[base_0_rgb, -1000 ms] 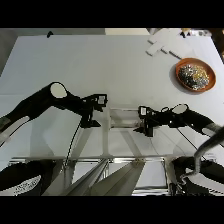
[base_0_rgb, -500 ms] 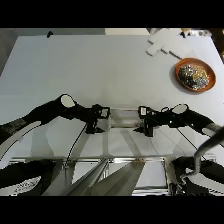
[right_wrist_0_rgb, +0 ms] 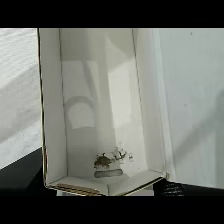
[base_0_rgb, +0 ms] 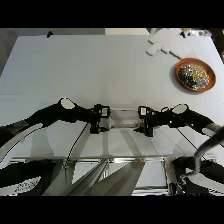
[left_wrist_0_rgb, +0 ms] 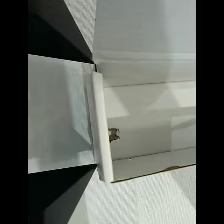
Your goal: Fold the box and place the chain.
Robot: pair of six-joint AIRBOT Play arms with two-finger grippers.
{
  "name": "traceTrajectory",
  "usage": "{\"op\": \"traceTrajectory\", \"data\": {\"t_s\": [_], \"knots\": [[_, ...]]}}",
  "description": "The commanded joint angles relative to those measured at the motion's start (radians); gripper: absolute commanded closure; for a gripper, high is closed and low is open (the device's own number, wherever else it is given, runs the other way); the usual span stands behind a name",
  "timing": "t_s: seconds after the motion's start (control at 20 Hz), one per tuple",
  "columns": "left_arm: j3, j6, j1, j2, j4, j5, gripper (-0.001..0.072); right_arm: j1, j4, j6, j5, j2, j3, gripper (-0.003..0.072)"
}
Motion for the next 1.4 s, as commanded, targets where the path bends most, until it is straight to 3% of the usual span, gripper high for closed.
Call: {"op": "traceTrajectory", "data": {"t_s": [0.0, 0.65, 0.7, 0.75, 0.8, 0.85, 1.35], "knots": [[-0.003, 0.037, -0.019, -0.018, -0.029, -0.033, 0.0003, 0.000, 0.001, 0.002, 0.000, 0.000, 0.000, 0.0449], [-0.003, 0.051, -0.043, -0.065, -0.119, 0.037, 0.0032, 0.000, 0.001, 0.002, 0.000, 0.000, 0.000, 0.0449], [-0.003, 0.052, -0.043, -0.065, -0.118, 0.037, 0.0175, 0.000, 0.001, 0.002, 0.000, 0.000, 0.000, 0.0449], [-0.003, 0.052, -0.043, -0.065, -0.118, 0.037, 0.0437, 0.000, 0.001, 0.002, 0.000, 0.000, 0.000, 0.0449], [-0.003, 0.052, -0.043, -0.065, -0.117, 0.036, 0.0636, 0.000, 0.001, 0.002, 0.000, 0.000, 0.000, 0.0449], [-0.003, 0.052, -0.043, -0.065, -0.112, 0.031, 0.0703, 0.000, 0.002, 0.002, 0.000, 0.000, 0.000, 0.0449], [-0.003, 0.050, -0.042, -0.063, -0.111, 0.031, 0.0697, 0.000, 0.001, 0.002, 0.000, 0.000, 0.000, 0.0449]]}}
